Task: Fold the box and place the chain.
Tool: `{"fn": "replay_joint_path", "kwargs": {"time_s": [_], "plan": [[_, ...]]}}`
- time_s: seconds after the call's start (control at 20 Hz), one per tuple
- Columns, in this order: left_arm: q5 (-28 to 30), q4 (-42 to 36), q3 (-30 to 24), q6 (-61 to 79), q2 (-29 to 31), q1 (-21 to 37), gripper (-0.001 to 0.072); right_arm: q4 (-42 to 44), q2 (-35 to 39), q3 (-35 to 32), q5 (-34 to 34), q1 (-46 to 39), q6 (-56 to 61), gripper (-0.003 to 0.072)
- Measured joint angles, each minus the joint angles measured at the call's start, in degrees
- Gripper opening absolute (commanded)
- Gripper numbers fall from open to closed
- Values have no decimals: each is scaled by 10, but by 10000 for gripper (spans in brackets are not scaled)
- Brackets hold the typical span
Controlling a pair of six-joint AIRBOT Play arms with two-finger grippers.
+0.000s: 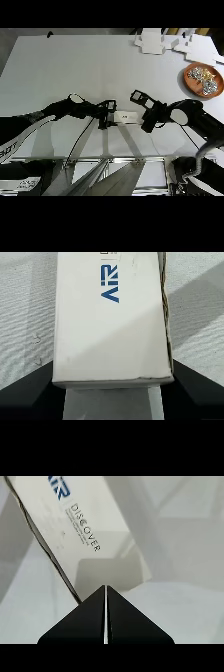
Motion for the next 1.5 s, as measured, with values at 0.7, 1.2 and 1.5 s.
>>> {"fn": "replay_joint_path", "kwargs": {"time_s": [0.7, 1.2, 1.5], "plan": [[0, 0, 0, 2, 0, 0, 154, -66, 21, 28, 95, -335, 57, 14], [-15, 3, 0, 2, 4, 2, 154, -60, 21, 28, 171, -416, 66, 14], [-20, 70, 0, -109, 110, 88, 152, -58, 22, 28, 176, -419, 68, 14]]}}
